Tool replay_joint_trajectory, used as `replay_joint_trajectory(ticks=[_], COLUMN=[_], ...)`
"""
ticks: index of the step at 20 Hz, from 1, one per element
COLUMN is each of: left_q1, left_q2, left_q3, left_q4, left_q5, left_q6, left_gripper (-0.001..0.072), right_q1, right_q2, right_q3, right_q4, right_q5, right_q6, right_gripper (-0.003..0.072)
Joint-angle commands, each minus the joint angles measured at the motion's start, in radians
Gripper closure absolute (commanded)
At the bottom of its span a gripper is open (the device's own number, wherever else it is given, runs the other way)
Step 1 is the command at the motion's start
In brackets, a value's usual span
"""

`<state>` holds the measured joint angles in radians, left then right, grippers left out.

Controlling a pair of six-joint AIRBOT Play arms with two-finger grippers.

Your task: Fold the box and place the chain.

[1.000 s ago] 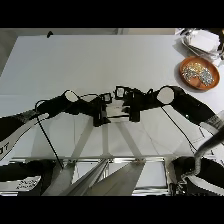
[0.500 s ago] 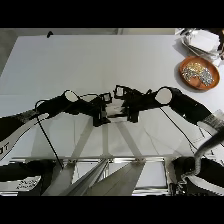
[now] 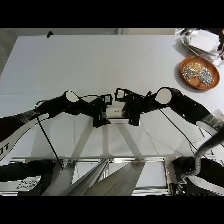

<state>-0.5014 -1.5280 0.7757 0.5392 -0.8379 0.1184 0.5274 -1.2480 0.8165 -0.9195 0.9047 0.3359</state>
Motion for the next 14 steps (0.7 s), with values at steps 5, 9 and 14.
replay_joint_trajectory(ticks=[5, 9, 14], left_q1=[0.001, 0.001, 0.001], left_q2=[0.000, 0.000, 0.000], left_q3=[0.000, 0.000, 0.000], left_q4=[-0.007, -0.007, -0.007], left_q5=[0.011, 0.011, 0.011], left_q6=[-0.007, -0.007, -0.007], left_gripper=[0.0277, 0.0277, 0.0277], right_q1=[0.001, 0.001, 0.000], right_q2=[-0.001, 0.012, 0.054], right_q3=[-0.006, -0.006, -0.006], right_q4=[0.000, 0.024, 0.042], right_q5=[0.078, 0.051, 0.045], right_q6=[-0.004, -0.004, -0.004], right_gripper=[0.0382, 0.0382, 0.0381])
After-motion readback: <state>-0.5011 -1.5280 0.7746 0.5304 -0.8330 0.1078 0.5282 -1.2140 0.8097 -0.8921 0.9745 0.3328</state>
